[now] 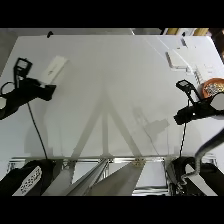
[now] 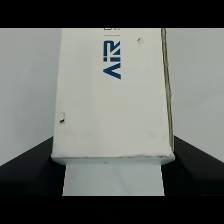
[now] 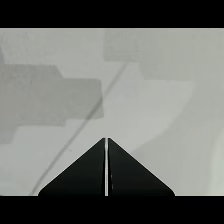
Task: Fold the box and place the chain.
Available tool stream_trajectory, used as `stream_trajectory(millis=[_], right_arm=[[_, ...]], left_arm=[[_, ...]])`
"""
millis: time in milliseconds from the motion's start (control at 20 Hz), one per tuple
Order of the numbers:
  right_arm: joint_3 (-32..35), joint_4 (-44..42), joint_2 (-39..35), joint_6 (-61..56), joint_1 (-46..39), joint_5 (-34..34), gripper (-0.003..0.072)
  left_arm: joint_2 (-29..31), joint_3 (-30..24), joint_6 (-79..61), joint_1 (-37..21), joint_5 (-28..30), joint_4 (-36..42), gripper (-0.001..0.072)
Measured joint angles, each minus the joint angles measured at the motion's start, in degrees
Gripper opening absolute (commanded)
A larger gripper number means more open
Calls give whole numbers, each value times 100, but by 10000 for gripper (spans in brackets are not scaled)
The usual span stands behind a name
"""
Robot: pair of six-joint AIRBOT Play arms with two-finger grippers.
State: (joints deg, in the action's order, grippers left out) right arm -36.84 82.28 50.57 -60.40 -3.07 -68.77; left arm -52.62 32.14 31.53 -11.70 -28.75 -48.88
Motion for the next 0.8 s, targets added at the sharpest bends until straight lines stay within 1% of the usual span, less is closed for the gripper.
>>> stream_trajectory(millis=[150,250,300,350,400,450,650,700,750,800], right_arm=[[0,0,0,2,0,-2,15],[0,2,0,2,0,-2,15],[0,0,0,2,0,0,15],[0,0,0,0,0,0,15],[0,2,0,0,0,0,15],[0,0,0,2,0,-2,15],[0,0,0,0,0,0,15],[0,0,0,0,0,0,15],[0,0,0,0,0,-2,15],[0,0,0,0,0,0,15]], left_arm=[[-33,-4,1464,-719,-94,-1067,213],[-157,-4,2271,-1014,-258,-1659,219],[-243,-4,2592,-1119,-374,-1932,287],[-352,-4,2916,-1211,-525,-2225,436],[-452,-7,3211,-1281,-667,-2472,560],[-560,-7,3517,-1335,-793,-2675,590],[-796,-4,4249,-1429,-1228,-3121,590],[-804,-4,4330,-1438,-1320,-3189,617],[-793,-4,4402,-1445,-1381,-3237,713],[-748,-4,4461,-1449,-1445,-3250,704]])
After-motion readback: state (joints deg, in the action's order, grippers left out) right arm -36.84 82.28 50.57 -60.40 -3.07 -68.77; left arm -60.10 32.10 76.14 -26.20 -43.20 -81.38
